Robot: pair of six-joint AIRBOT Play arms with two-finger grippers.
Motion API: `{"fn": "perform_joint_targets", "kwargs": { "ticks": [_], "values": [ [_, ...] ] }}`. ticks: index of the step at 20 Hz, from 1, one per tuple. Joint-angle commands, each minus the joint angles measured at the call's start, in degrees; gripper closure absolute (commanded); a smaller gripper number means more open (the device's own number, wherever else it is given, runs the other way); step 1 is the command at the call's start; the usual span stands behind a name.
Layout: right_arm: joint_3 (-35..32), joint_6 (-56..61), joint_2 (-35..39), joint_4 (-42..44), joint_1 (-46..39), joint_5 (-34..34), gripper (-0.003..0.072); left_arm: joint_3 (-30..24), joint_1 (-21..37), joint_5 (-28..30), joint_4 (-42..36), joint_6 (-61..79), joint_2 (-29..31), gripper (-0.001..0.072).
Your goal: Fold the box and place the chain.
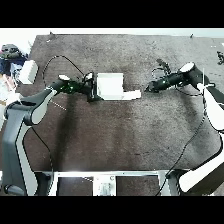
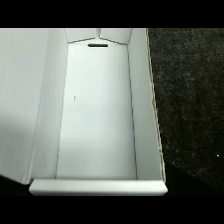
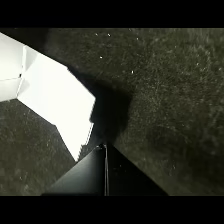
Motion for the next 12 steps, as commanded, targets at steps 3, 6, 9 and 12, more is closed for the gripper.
{"fn": "perform_joint_targets", "kwargs": {
  "ticks": [3,6,9,12],
  "values": [
    [0.0,-2.8,-4.6,7.6,0.8,3.7,0.0673,0.0,0.0,0.0,0.0,0.0,0.0,0.0536],
    [0.0,-5.2,-5.3,11.8,3.1,3.5,0.0671,0.0,0.0,0.0,0.0,0.0,0.0,0.0535],
    [0.3,-6.1,-4.9,13.8,4.8,5.0,-0.0017,0.0,0.0,0.0,0.0,0.0,0.0,0.0535],
    [0.7,-6.1,-3.5,16.4,5.9,5.2,-0.0021,0.0,0.0,0.0,0.0,0.0,0.0,0.0535]
  ]
}}
